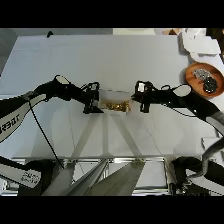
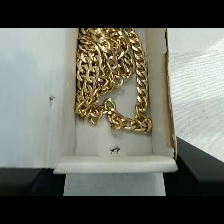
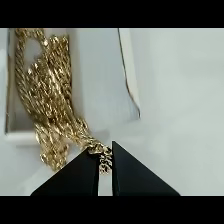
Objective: Fold the box and place the chain.
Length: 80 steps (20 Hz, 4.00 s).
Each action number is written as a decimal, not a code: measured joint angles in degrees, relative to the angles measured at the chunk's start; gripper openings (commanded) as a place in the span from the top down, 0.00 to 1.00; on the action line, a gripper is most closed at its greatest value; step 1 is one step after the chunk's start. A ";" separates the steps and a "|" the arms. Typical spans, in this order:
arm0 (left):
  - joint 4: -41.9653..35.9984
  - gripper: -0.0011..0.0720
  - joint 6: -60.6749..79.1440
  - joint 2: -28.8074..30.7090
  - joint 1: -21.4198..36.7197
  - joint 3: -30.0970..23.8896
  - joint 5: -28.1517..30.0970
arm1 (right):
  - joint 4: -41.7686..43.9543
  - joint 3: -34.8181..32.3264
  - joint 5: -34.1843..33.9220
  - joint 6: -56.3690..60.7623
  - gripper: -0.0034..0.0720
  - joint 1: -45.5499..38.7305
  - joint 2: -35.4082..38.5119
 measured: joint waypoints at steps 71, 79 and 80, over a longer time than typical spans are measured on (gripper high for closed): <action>-0.02 0.61 0.00 0.00 0.00 0.00 0.02 | -4.87 -0.35 -8.96 18.38 0.93 13.14 6.36; -0.02 0.61 0.00 0.00 0.00 0.00 0.02 | -2.27 2.03 -8.07 31.61 0.56 17.00 1.73; -0.02 0.61 0.00 0.00 0.00 0.00 0.00 | -2.29 3.34 -5.81 33.09 0.57 17.20 1.55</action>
